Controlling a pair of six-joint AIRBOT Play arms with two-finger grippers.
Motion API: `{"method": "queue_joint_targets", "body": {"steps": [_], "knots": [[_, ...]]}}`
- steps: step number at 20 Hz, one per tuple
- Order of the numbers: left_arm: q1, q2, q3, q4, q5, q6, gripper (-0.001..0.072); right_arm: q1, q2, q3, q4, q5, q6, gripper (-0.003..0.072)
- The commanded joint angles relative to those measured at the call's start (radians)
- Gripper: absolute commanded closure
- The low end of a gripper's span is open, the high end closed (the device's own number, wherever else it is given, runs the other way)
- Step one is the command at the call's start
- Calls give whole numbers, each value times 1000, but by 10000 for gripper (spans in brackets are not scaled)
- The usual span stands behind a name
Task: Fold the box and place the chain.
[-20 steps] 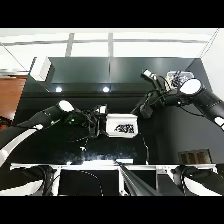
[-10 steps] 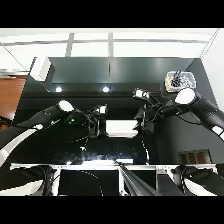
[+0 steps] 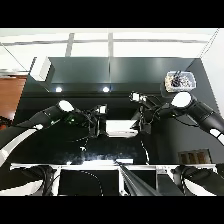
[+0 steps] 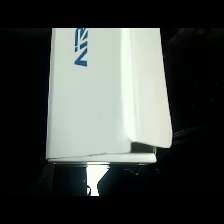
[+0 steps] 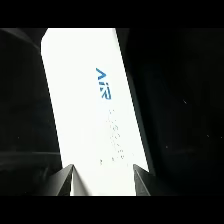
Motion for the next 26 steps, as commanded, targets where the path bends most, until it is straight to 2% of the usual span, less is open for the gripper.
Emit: {"method": "queue_joint_targets", "body": {"steps": [1,3,5,13,22,23,26], "knots": [[-1,0,1,2,0,0,305,2,1,-1,31,19,10,257],[-9,0,1,14,0,0,305,2,1,-1,29,19,38,258],[-29,0,2,45,0,0,305,2,1,-1,26,27,39,495],[-44,0,3,60,8,-2,305,2,1,-1,19,73,42,494],[-44,0,3,60,8,-2,305,2,1,-1,-75,114,91,471],[-44,0,3,60,11,-5,305,2,1,-1,-75,115,98,349],[-44,0,3,56,22,-16,305,2,1,-1,-85,116,109,348]]}}
